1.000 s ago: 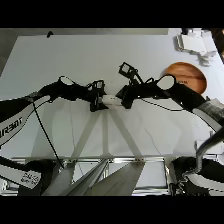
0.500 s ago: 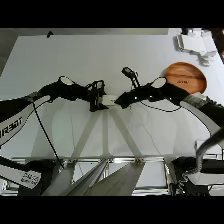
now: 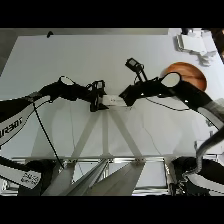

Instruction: Fold the box and place the chain.

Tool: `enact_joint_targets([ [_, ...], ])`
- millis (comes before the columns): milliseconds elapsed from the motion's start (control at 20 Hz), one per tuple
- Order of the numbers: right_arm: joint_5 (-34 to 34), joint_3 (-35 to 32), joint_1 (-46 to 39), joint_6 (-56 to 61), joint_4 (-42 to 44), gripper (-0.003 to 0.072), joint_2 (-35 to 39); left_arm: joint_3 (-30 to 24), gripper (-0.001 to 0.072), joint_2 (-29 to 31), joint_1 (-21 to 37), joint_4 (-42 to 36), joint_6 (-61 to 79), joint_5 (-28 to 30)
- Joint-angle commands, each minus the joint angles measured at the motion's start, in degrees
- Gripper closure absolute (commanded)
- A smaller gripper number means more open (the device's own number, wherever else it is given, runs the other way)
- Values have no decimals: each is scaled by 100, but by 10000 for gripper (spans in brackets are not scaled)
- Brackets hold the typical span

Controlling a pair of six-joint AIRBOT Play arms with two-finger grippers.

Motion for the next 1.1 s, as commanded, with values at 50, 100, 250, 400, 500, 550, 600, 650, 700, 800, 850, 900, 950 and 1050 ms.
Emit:
enact_joint_targets([
  [50, -308, 9, -4, 1869, -2793, 674, 1117, 2, 492, 2, 2, 2, 9, -7],
  [100, -232, 9, -31, 2699, -3950, 674, 1303, 2, 492, 2, 2, 2, 9, -7],
  [250, 391, 9, -710, 4430, -5814, 673, 1602, 2, 492, 2, 0, 2, 9, -7],
  [400, 1300, 2, -2024, 4651, -5727, 674, 1561, 2, 492, 2, 0, 0, 9, -11],
  [500, 1574, -7, -2754, 4653, -5633, 674, 1543, 2, 492, 2, 0, 0, 9, -13],
  [550, 1628, -7, -3064, 4651, -5567, 674, 1543, 2, 492, 2, 0, 0, 9, -31],
  [600, 1657, -7, -3294, 4651, -5471, 673, 1543, 2, 492, 4, 0, -2, 9, -98],
  [650, 1657, -7, -3475, 4651, -5357, 673, 1543, 2, 493, 2, 0, -13, 9, -179],
  [700, 1657, -7, -3613, 4651, -5248, 673, 1541, 2, 506, 2, -2, -61, 4, -273],
  [800, 1652, -7, -3696, 4651, -5119, 673, 1541, 2, 698, 17, 2, -127, -328, -332],
  [850, 1652, -7, -3694, 4651, -5034, 673, 1541, 2, 699, 68, 2, -118, -710, -374],
  [900, 1648, -7, -3694, 4649, -4881, 673, 1541, 2, 699, 192, 17, -61, -1246, -446],
  [950, 1641, -7, -3694, 4642, -4747, 673, 1541, 2, 699, 413, 22, 192, -1781, -474],
  [1050, 1635, -7, -3694, 4642, -4603, 673, 1541, 2, 699, 1036, 20, 1224, -2846, -476],
])
